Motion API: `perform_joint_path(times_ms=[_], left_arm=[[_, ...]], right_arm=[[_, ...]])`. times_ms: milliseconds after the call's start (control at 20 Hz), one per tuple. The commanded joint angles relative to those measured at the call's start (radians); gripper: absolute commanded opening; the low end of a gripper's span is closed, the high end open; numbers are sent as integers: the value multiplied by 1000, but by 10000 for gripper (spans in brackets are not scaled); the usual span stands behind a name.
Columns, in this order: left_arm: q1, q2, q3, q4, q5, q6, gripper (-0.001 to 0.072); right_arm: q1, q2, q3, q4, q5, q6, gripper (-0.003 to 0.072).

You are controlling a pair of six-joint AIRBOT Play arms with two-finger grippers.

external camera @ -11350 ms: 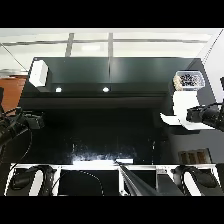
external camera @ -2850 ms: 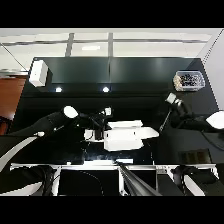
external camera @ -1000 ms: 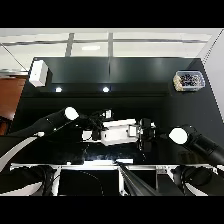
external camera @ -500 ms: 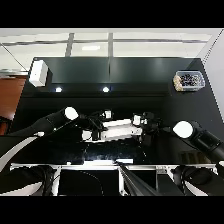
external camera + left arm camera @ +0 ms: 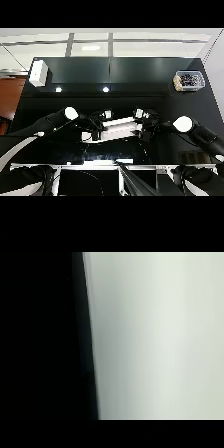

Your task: Fold the box and place the chain.

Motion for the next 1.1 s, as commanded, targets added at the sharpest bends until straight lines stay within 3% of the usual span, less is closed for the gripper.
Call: perform_joint_path(times_ms=[0,150,450,650,900,1050], left_arm=[[0,0,0,0,0,0,28],[0,0,1,0,0,0,28],[2,0,20,12,4,0,29],[2,-1,20,12,4,0,28],[2,-10,20,11,2,0,30],[2,-10,20,11,2,0,29]], right_arm=[[-13,-26,0,155,41,-123,707],[-13,-48,-1,171,123,-139,708],[-12,-49,-14,119,170,-155,707],[16,-55,-71,98,151,-242,708],[68,-98,-82,104,13,-358,707],[68,-119,-82,104,11,-369,707]])
